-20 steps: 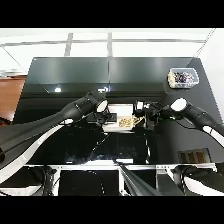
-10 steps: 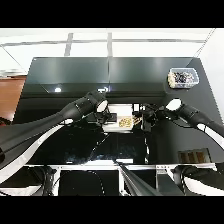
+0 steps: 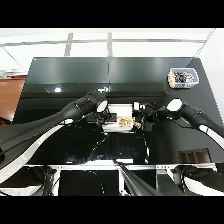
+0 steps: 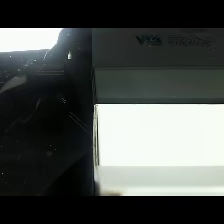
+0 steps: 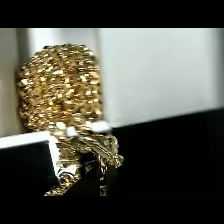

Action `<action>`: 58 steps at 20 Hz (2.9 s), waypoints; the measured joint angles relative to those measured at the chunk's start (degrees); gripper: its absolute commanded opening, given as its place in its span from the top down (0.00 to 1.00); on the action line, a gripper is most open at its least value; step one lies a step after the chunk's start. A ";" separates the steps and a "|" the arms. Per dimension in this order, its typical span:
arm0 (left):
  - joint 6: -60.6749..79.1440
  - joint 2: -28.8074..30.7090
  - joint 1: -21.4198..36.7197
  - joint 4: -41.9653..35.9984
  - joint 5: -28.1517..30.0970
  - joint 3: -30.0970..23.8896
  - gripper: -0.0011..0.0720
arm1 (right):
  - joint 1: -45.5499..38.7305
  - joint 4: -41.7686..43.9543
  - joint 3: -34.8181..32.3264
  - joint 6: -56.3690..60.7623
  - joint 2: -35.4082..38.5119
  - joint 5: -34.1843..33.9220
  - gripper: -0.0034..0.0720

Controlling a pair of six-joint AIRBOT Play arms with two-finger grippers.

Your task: Fold the box and place the chain.

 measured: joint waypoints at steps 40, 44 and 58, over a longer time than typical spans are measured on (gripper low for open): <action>-0.02 0.00 0.00 -0.02 -0.07 0.00 0.94 | -0.17 10.38 9.33 52.50 12.35 12.17 0.58; -0.02 0.00 0.00 -0.02 -0.07 0.00 0.94 | -2.01 1.36 7.78 51.87 11.04 10.23 0.58; -0.02 0.00 0.00 -0.02 -0.07 0.00 0.94 | -1.29 3.91 -4.09 -2.08 4.74 1.14 0.00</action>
